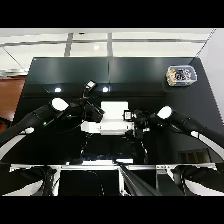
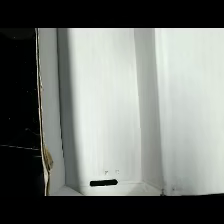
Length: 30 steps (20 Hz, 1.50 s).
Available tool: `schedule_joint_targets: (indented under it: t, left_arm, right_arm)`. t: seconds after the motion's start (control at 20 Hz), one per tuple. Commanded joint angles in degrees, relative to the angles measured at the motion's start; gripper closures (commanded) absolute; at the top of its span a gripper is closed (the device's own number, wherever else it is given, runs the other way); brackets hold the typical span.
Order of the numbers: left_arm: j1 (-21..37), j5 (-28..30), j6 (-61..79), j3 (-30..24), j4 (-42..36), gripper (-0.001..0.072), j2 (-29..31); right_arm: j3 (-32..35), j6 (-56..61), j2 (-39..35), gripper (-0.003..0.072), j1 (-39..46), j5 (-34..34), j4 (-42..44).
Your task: Fold the box and place the chain.
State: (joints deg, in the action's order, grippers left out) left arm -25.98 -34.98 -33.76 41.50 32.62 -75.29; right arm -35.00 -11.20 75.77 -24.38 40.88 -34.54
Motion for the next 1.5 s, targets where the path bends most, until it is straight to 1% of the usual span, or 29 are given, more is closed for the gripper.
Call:
schedule_joint_targets:
  t: [0.0,0.15,0.25,0.3,0.4,0.5,0.6,0.7,0.75,0.85,0.9,1.0,1.05,1.1,1.2,1.3,1.4,1.45]
  left_arm:
    - [0.5,-3.6,-1.9,-0.1,2.3,0.0687,-2.8]
    - [1.1,-5.6,-3.2,0.1,2.7,0.0687,-2.9]
    - [2.5,-11.5,-4.3,1.8,4.5,0.0688,-2.8]
    - [3.2,-13.2,-5.9,2.8,6.8,0.0689,-2.0]
    - [4.9,-13.6,-11.3,3.8,13.8,0.0689,2.4]
    - [7.1,-14.4,-15.2,3.6,19.9,0.0688,9.2]
    - [8.8,-14.8,-14.5,1.1,20.8,0.0687,16.0]
    - [9.2,-14.3,-9.0,-3.6,19.7,0.0683,21.3]
    - [9.0,-15.0,-4.0,-5.9,18.2,0.0682,22.9]
    - [8.1,-17.2,3.0,-8.5,17.5,0.0677,23.3]
    - [7.4,-17.0,5.6,-9.1,18.1,0.0555,23.1]
    - [5.7,-15.5,15.8,-10.1,19.6,0.0032,22.1]
    - [5.1,-14.3,22.1,-10.4,20.0,-0.0001,21.2]
    - [4.3,-13.6,26.3,-10.4,20.1,-0.0001,20.1]
    - [2.3,-10.4,30.0,-10.4,20.0,0.0000,18.0]
    - [0.4,-5.2,30.0,-10.2,20.1,0.0001,15.8]
    - [-0.4,-5.0,29.9,-8.9,20.0,0.0009,13.3]
    - [-0.6,-6.1,30.0,-8.2,20.1,0.0008,12.1]
  right_arm:
    - [0.0,0.0,0.0,0.0625,0.0,0.0,0.0]
    - [0.0,0.0,0.0,0.0624,0.0,0.0,0.0]
    - [0.0,0.0,0.0,0.0625,0.0,-0.2,0.0]
    - [0.0,0.0,0.0,0.0625,0.0,-0.1,0.0]
    - [0.0,0.0,0.0,0.0624,0.0,-0.1,0.0]
    - [0.0,0.0,0.0,0.0624,0.0,-0.1,0.0]
    - [0.0,0.0,0.0,0.0624,0.0,-0.1,0.0]
    - [0.0,0.0,0.0,0.0624,0.0,-0.1,0.0]
    - [0.0,0.0,0.0,0.0624,0.0,-0.1,0.0]
    - [0.0,0.0,0.0,0.0624,0.0,-0.1,0.0]
    - [0.0,0.0,0.0,0.0624,0.0,-0.1,0.0]
    - [0.0,0.0,0.0,0.0624,0.0,-0.1,0.0]
    - [0.0,0.0,0.0,0.0624,0.0,-0.1,0.0]
    - [0.0,0.0,0.0,0.0624,0.0,-0.1,0.0]
    - [0.0,0.0,0.0,0.0624,0.0,-0.1,0.0]
    - [0.0,0.0,0.0,0.0624,0.0,-0.1,0.0]
    - [0.0,0.0,0.0,0.0624,0.0,-0.1,0.0]
    - [0.0,0.0,0.0,0.0624,0.0,-0.1,0.0]
